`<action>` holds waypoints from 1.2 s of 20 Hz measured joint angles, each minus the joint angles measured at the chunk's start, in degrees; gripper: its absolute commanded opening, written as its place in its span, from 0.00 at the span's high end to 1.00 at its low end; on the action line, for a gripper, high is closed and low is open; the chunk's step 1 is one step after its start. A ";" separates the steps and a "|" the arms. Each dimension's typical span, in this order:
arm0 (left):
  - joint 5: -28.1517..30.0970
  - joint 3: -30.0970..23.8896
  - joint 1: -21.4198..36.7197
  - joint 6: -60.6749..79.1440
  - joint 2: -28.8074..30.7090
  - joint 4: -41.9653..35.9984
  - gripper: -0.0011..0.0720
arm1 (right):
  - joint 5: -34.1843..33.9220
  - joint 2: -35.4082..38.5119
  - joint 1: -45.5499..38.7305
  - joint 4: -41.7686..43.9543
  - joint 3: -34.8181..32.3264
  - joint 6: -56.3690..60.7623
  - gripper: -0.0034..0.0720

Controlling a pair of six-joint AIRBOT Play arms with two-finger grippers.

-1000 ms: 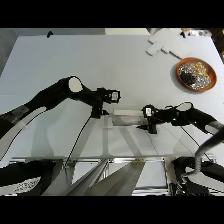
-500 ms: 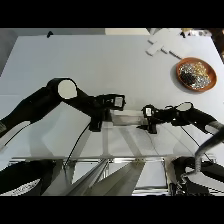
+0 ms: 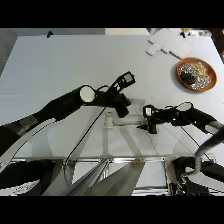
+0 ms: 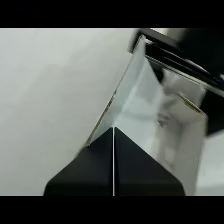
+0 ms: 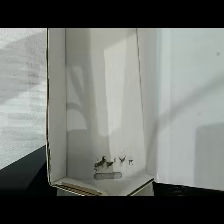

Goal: Fold the box and place the chain.

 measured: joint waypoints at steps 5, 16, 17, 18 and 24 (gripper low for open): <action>5.42 0.02 -0.15 -4.96 -5.73 -2.73 0.98 | -0.02 0.00 -0.02 0.11 0.00 -0.02 0.42; -13.11 0.00 3.63 -14.56 5.81 12.96 0.98 | -0.02 0.00 0.00 -0.15 0.04 -0.31 0.42; -17.16 0.02 3.96 -16.79 7.02 15.28 0.98 | 0.00 0.00 0.00 -0.15 0.04 -0.31 0.42; -20.81 0.00 4.17 -18.36 7.74 17.00 0.98 | -0.02 0.00 0.00 -0.15 0.04 -0.31 0.42; -33.07 -2.93 4.74 -18.58 7.23 19.78 0.98 | 0.00 -0.02 0.00 -0.13 0.04 -0.31 0.42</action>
